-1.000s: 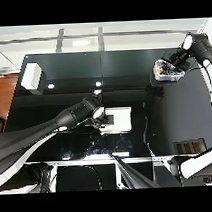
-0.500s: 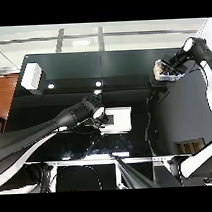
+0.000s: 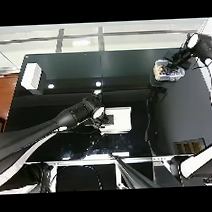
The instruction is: Fold the box and place the chain.
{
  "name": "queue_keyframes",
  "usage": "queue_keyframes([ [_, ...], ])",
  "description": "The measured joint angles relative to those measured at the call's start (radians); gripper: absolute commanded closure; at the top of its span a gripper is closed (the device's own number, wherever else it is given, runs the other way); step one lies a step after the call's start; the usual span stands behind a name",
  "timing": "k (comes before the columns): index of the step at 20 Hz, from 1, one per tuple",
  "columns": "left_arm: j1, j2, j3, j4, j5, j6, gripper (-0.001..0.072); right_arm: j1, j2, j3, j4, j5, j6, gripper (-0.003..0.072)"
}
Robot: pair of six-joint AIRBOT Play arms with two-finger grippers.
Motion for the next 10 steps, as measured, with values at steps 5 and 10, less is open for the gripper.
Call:
queue_keyframes([
  [5, 0.0, 0.0, 0.0, 0.0, 0.0, 0.0, 0.0682, 0.0, 0.158, 0.017, -0.004, -0.023, -0.119, 0.0676],
  [10, 0.0, 0.0, 0.0, 0.0, 0.0, 0.0, 0.0682, 0.0, 0.344, 0.02, -0.01, -0.053, -0.205, 0.0676],
])
